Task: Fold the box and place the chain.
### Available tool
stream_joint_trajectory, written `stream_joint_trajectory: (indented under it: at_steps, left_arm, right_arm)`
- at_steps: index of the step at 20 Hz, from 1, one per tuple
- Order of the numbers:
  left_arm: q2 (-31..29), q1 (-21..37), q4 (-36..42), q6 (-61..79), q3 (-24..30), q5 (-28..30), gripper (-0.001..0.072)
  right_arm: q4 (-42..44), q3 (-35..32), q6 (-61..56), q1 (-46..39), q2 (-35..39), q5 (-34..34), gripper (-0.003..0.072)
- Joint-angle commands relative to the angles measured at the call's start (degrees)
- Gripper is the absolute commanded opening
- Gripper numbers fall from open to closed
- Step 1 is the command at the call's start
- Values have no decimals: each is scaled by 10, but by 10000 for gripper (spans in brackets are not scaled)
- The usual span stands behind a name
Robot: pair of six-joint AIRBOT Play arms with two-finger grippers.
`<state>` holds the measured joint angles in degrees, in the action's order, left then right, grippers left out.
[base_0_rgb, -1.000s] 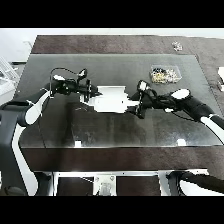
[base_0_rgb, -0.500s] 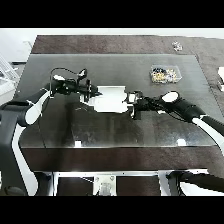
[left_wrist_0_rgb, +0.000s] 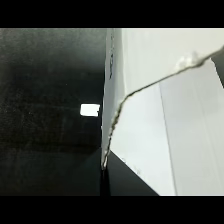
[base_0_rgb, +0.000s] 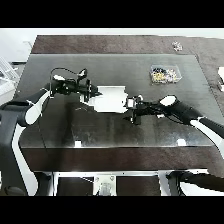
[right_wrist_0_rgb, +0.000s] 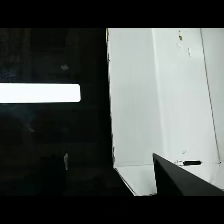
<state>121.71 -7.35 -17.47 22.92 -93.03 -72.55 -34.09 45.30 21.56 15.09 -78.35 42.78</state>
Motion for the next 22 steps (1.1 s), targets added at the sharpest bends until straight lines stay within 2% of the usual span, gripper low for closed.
stream_joint_trajectory:
  at_steps: [1,8,14,22]
  left_arm:
    - [0,0,0,0,0,0,22]
    - [0,0,0,0,0,0,22]
    - [0,0,0,0,0,0,22]
    - [0,0,0,0,0,1,22]
  right_arm:
    - [20,-5,2,2,-8,-33,634]
    - [72,-5,90,2,-47,-69,635]
    - [183,21,152,-24,-44,-83,634]
    - [187,53,172,-49,-46,-45,634]
